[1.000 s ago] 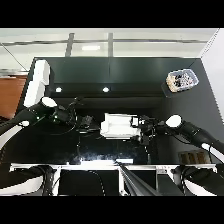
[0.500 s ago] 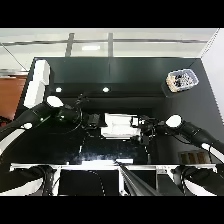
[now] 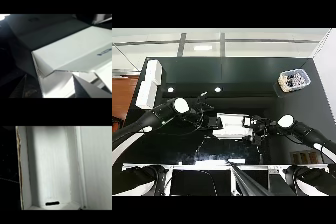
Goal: Fold the box and place the chain.
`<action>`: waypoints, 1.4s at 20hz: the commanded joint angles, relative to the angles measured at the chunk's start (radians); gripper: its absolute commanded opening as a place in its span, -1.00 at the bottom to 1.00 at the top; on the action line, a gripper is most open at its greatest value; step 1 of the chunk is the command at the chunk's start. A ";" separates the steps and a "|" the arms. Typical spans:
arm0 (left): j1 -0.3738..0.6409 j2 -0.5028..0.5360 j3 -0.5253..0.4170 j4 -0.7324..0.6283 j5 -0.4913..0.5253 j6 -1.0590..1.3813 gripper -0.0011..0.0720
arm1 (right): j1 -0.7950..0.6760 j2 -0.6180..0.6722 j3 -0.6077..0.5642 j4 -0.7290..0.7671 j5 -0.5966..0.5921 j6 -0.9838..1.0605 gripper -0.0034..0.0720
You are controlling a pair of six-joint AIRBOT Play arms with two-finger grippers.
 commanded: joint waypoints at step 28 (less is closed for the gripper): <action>-0.253 -0.003 0.114 0.489 -0.018 -0.662 0.37 | 0.001 -0.001 0.000 0.000 0.000 0.000 -0.90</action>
